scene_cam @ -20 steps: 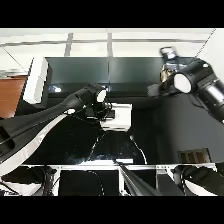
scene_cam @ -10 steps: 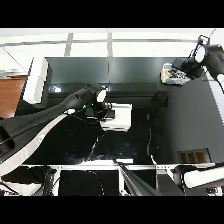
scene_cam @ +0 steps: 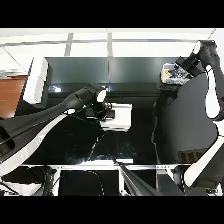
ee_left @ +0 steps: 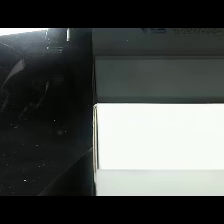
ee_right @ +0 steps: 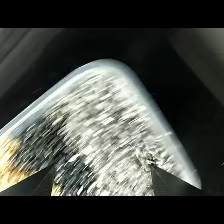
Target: Fold the box and place the chain.
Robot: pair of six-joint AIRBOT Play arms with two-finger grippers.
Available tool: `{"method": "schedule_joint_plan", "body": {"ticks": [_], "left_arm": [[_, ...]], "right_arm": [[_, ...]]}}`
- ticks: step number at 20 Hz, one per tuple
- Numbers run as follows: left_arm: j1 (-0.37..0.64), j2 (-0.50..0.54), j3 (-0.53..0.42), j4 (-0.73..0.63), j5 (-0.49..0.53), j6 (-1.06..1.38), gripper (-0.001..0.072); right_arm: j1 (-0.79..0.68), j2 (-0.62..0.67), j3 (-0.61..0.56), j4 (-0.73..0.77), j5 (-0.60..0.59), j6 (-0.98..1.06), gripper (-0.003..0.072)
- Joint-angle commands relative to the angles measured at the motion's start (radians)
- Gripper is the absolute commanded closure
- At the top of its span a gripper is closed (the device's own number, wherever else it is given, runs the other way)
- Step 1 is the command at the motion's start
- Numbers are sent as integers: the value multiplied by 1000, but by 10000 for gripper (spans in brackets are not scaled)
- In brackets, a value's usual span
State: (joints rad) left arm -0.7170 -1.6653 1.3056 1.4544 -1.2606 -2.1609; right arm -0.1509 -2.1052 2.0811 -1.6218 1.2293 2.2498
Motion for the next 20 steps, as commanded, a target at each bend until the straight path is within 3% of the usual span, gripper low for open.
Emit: {"method": "schedule_joint_plan", "body": {"ticks": [1,3,5,6,8,13,20], "left_arm": [[1,-1,1,0,0,0,684],[1,-1,1,0,0,0,684],[1,-1,1,0,-1,0,684],[1,-1,1,0,0,0,685],[1,-1,1,0,-1,0,684],[1,-1,1,0,0,0,685],[1,-1,1,0,0,0,684]], "right_arm": [[-20,-39,23,-3,0,77,-13],[-19,-50,23,2,-26,83,-12],[-19,-61,23,26,-56,91,108],[-19,-63,23,40,-63,91,244],[-19,-57,23,64,-60,18,666],[-19,63,23,61,-28,-195,671],[-15,450,23,131,-14,-478,673]]}}
